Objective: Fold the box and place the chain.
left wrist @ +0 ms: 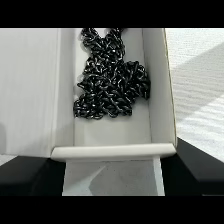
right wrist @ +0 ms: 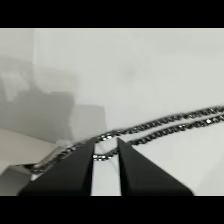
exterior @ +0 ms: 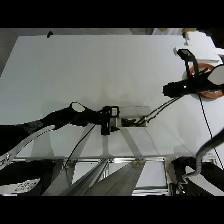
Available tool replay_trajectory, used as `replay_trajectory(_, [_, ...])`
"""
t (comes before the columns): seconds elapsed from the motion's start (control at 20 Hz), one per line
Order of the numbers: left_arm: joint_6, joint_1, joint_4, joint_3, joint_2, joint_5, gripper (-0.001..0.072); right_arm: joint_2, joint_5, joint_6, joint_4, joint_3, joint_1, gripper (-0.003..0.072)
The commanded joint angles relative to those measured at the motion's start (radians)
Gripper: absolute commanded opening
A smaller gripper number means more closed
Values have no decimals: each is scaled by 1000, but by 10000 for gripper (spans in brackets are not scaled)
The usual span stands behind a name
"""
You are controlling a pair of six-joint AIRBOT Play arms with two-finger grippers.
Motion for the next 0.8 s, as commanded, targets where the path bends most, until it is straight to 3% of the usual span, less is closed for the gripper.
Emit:
replay_trajectory(0.0, [0,0,0,0,0,0,33,-84,-8,55,-78,-24,-18,245])
replay_trajectory(0.15, [0,0,0,0,0,0,33,-122,-60,56,-84,-77,-18,248])
replay_trajectory(0.35, [0,0,0,0,0,0,33,-155,-114,59,-88,-112,-18,312])
replay_trajectory(0.75, [0,0,0,0,0,0,33,-215,-171,63,-107,-115,-19,317])
